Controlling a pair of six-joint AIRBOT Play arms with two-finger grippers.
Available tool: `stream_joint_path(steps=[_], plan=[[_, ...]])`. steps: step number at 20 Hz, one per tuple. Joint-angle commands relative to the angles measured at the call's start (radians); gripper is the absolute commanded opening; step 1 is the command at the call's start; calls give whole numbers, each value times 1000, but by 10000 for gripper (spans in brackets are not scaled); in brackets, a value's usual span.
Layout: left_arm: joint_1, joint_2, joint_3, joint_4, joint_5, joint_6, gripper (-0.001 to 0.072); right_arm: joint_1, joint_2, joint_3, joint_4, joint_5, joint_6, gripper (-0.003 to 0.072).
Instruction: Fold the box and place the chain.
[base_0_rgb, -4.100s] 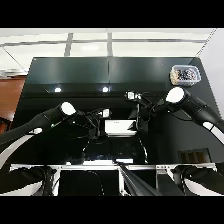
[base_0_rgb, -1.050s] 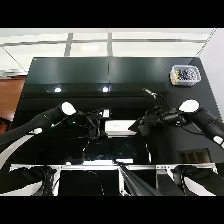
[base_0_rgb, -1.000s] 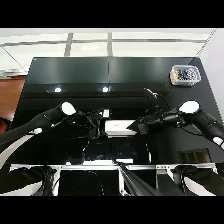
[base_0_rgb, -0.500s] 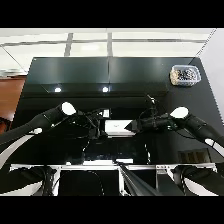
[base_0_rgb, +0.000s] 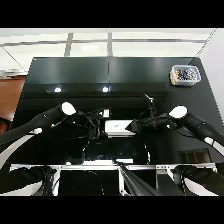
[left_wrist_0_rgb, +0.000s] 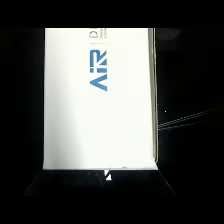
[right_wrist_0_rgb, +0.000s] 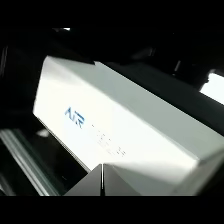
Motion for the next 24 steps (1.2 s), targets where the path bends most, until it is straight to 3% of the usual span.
stream_joint_path(steps=[1, 3, 4, 6, 10, 12, 14, 16, 18, 21, 24], plan=[[0, 0, 1, 3, 30, -5, 363, -82, 87, 77, 5, 162, -72, 19], [0, 0, 2, 2, 60, -48, 368, -182, 161, 116, -26, 211, -71, 19], [0, 0, 4, 3, 58, -54, 460, -236, 192, 122, -36, 227, -71, 19], [1, 3, 25, 31, 6, -54, 712, -349, 242, 123, -51, 275, -67, 19], [13, 50, 120, 119, -139, -54, 712, -556, 279, 123, -157, 400, -17, 19], [14, 82, 159, 84, -137, -54, 710, -623, 280, 122, -199, 426, -1, 19], [-2, 73, 193, -42, -115, -54, 710, -653, 280, 122, -207, 425, 0, 19], [-47, 29, 227, -133, -58, -55, 709, -653, 280, 122, -207, 418, 0, 19], [-96, -45, 266, -138, -12, -109, 709, -653, 280, 122, -208, 417, -2, 19], [-121, -138, 311, -137, -13, -199, 709, -653, 280, 122, -209, 413, -5, 19], [-120, -166, 313, -102, -27, -254, 709, -653, 280, 122, -212, 407, -15, 19]])
